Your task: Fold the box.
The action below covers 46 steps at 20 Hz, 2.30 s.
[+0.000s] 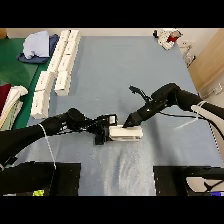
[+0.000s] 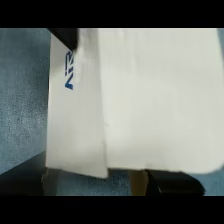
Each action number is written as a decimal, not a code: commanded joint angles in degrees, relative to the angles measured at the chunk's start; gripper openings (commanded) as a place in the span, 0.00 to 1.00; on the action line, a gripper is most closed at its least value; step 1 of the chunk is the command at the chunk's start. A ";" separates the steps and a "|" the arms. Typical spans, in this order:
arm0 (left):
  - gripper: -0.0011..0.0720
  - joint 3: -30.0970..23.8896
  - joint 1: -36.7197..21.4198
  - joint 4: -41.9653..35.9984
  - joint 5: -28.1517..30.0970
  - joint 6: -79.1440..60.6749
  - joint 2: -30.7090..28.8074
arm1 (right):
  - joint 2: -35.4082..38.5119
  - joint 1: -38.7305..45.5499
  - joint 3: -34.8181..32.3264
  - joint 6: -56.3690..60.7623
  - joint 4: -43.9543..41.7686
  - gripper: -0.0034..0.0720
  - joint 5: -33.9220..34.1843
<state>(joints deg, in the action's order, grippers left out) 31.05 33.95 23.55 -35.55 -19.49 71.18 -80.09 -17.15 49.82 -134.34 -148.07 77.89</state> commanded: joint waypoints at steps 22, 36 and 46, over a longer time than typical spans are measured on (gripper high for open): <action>0.64 0.02 0.00 0.02 0.00 0.00 0.00 | 27.19 -21.46 -15.89 -19.71 21.24 0.84 -34.99; 0.64 0.02 0.00 0.02 0.02 0.00 0.00 | 29.20 -25.35 -19.32 -21.86 29.44 0.82 -42.99; 0.64 0.02 -0.02 0.02 0.02 0.00 0.00 | 31.17 -29.03 -25.51 -21.70 30.93 0.50 -52.57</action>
<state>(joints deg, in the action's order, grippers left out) 31.05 33.95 23.55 -35.51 -19.44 71.18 -49.21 -45.76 24.86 -156.05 -117.89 26.52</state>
